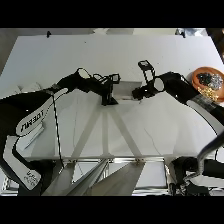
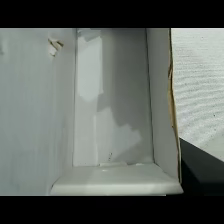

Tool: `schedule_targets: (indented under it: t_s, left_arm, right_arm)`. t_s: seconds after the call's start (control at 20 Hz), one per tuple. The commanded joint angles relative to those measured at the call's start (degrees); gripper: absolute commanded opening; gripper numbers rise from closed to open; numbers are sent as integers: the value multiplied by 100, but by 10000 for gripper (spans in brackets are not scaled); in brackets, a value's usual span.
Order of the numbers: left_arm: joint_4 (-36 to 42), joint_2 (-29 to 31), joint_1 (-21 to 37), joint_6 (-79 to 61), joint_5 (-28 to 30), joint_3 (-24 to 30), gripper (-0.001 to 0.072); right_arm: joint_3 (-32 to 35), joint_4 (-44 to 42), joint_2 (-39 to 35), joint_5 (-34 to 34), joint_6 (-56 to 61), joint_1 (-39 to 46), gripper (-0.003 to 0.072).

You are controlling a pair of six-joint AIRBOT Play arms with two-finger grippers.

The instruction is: Fold the box and place the chain.

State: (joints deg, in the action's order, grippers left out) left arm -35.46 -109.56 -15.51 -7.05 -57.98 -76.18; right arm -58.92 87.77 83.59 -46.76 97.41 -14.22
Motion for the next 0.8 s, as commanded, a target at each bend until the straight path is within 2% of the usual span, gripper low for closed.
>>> schedule_targets:
  t_s: [0.0,0.15,0.4,0.45,0.55,0.6,0.75]
  left_arm:
    - [2,4,7,0,13,-7,419]
    - [2,4,7,0,11,-7,419]
    - [2,4,7,0,11,-7,419]
    - [2,4,7,0,11,-7,419]
    - [2,4,7,0,11,-7,419]
    - [2,4,7,0,11,-7,419]
    - [2,4,7,0,11,-7,419]
  right_arm:
    - [-90,256,184,-398,540,-175,334]
    - [-92,273,234,-376,922,-214,324]
    - [-153,356,234,-374,1049,-214,239]
    - [-212,356,234,-348,1191,-214,249]
    - [-350,354,234,-291,1209,-214,498]
    - [-420,354,238,-289,1209,-214,537]
    - [-507,354,249,-170,1228,-214,535]
